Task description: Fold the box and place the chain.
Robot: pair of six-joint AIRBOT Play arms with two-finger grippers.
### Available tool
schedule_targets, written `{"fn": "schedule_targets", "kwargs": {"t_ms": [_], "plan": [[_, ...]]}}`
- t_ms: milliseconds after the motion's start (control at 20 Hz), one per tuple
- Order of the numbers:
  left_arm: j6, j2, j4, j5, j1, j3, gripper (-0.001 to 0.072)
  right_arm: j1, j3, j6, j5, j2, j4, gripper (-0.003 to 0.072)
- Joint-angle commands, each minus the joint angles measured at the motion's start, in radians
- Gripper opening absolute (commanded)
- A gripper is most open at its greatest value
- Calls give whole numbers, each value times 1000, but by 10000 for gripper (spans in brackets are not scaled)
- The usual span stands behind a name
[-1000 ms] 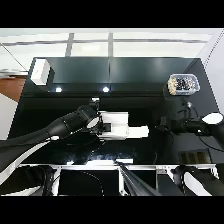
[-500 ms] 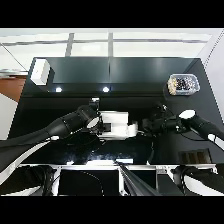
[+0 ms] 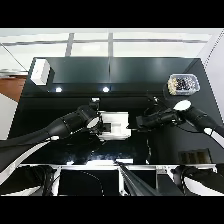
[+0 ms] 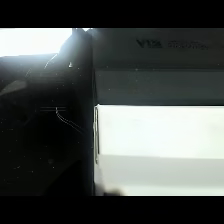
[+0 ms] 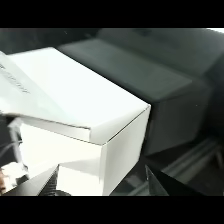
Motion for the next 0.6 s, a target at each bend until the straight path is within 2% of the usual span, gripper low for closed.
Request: {"fn": "schedule_targets", "kwargs": {"t_ms": [0,150,250,350,500,550], "plan": [[0,0,0,0,1,1,27,94,9,109,-110,-1,-79,593],[0,0,0,0,1,1,26,189,28,238,-202,-1,-180,592],[0,0,0,1,1,1,27,249,64,354,-237,-1,-300,591],[0,0,1,1,1,1,27,306,116,478,-243,-1,-443,466],[0,0,3,1,1,1,26,385,188,687,-235,-1,-633,463],[0,0,5,1,1,1,26,408,208,756,-226,-2,-688,410]]}}
